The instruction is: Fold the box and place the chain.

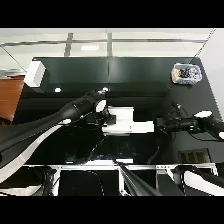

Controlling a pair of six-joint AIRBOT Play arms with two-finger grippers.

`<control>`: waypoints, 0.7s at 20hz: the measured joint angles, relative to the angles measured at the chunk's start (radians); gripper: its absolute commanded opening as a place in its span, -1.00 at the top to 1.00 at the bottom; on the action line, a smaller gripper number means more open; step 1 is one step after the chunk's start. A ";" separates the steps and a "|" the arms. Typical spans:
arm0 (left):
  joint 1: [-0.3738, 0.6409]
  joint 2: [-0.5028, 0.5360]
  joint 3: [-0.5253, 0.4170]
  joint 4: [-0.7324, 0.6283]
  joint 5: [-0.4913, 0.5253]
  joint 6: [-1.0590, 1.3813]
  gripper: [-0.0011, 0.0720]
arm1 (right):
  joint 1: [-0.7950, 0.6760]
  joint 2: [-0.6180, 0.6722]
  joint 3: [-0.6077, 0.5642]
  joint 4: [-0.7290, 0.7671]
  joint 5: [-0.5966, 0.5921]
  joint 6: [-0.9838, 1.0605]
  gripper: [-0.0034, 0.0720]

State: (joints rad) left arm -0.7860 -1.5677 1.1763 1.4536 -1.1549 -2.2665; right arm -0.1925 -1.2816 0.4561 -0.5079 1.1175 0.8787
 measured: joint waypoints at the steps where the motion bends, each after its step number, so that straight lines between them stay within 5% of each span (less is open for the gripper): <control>1: 0.000 0.000 0.000 0.000 0.000 0.000 0.88 | 0.024 -0.010 0.001 0.035 0.006 -0.040 0.83; 4: 0.000 0.000 0.000 0.000 -0.001 0.000 0.88 | 0.070 -0.026 0.025 0.081 0.030 -0.117 0.42; 5: 0.000 0.000 0.000 0.000 -0.001 0.000 0.88 | 0.077 -0.029 0.035 0.085 0.042 -0.126 0.00; 6: 0.000 0.000 0.000 0.000 0.000 0.000 0.88 | 0.084 -0.031 0.045 0.085 0.056 -0.134 -0.83; 7: 0.000 0.000 0.000 0.000 -0.001 0.000 0.88 | 0.091 -0.032 0.053 0.085 0.065 -0.136 -0.97; 14: 0.000 0.000 0.000 0.000 -0.004 0.000 0.88 | 0.201 -0.035 0.080 0.090 0.072 -0.133 -0.94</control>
State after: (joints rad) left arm -0.7860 -1.5677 1.1763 1.4536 -1.1587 -2.2665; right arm 0.0086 -1.3163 0.5362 -0.4179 1.1896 0.7460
